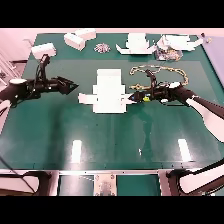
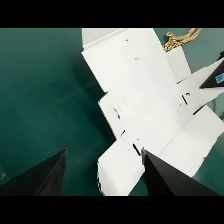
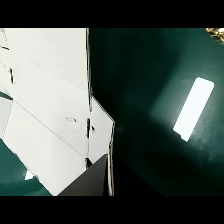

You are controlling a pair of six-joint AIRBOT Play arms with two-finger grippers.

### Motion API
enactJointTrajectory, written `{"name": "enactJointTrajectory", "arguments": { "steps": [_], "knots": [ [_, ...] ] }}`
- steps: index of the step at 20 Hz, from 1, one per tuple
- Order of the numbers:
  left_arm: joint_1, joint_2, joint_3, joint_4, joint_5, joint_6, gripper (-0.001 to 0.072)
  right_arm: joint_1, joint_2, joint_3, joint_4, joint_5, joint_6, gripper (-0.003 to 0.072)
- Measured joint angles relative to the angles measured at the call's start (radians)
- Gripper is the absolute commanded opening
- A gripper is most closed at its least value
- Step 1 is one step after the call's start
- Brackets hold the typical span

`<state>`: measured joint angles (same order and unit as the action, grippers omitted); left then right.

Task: Fold the box and place the chain.

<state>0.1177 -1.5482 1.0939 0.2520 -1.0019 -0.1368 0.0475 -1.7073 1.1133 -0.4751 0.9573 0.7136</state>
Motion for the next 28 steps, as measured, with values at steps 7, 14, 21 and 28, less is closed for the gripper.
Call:
{"name": "enactJointTrajectory", "arguments": {
  "steps": [7,14,21,28],
  "knots": [
    [-0.039,-0.251,0.288,0.121,-0.127,-0.182,0.0567,0.000,0.000,0.000,0.000,0.000,0.000,0.0001],
    [-0.140,-0.399,0.467,0.154,-0.114,-0.225,0.0567,0.000,0.000,0.000,-0.001,0.000,0.000,0.0001],
    [-0.197,-0.494,0.562,0.129,-0.102,-0.227,0.0566,0.000,0.000,0.000,-0.006,0.000,-0.002,0.0001],
    [-0.222,-0.514,0.577,0.108,-0.109,-0.198,0.0564,0.000,0.000,0.000,-0.008,0.000,-0.010,0.0001]
  ]
}}
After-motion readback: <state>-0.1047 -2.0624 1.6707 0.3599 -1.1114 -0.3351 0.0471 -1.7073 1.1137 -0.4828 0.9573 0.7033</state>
